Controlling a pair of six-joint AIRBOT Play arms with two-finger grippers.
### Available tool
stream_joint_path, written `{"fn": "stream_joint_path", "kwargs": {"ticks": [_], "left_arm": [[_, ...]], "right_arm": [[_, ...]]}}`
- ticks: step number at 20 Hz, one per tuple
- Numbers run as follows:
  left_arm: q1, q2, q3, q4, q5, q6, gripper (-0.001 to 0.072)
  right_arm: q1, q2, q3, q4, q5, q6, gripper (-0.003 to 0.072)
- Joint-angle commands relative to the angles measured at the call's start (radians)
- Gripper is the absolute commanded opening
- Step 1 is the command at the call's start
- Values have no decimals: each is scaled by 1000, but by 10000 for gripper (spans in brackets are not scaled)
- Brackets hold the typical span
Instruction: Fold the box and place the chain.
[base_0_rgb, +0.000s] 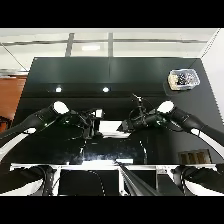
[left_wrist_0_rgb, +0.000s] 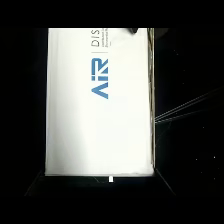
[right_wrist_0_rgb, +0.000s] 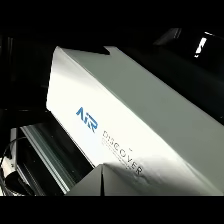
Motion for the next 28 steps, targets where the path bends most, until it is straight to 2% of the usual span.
{"fn": "stream_joint_path", "kwargs": {"ticks": [1, 3, 6, 7, 8, 10, 13, 15, 17, 20, 24, 28], "left_arm": [[0, 0, 0, 0, -1, -2, 503], [0, 0, 0, 0, 0, -2, 503], [0, 2, 0, 4, 1, -2, 512], [0, 8, 0, 16, -2, -4, 556], [0, 17, 1, 42, -1, -20, 718], [5, 46, 11, 127, -4, -114, 715], [23, 128, 34, 222, -114, -207, 715], [29, 192, 34, 177, -130, -207, 715], [8, 226, 39, 92, -87, -203, 715], [-72, 201, 76, 68, -29, -250, 714], [-172, 83, 154, 72, -18, -348, 712], [-183, 7, 203, 79, -22, -414, 713]], "right_arm": [[-1, -2, 1, -24, -18, -8, 8], [-21, 10, 18, -28, 23, -16, 9], [-113, 87, 77, -31, 160, -16, 12], [-162, 134, 95, -37, 201, -16, 12], [-211, 185, 109, -53, 230, -15, 12], [-326, 298, 124, -106, 262, 13, 12], [-485, 431, 124, -222, 291, 80, 12], [-541, 460, 123, -274, 308, 111, 12], [-552, 460, 122, -282, 303, 111, 12], [-552, 460, 122, -272, 272, 112, 12], [-552, 460, 122, -269, 271, 112, 12], [-552, 460, 122, -270, 272, 111, 13]]}}
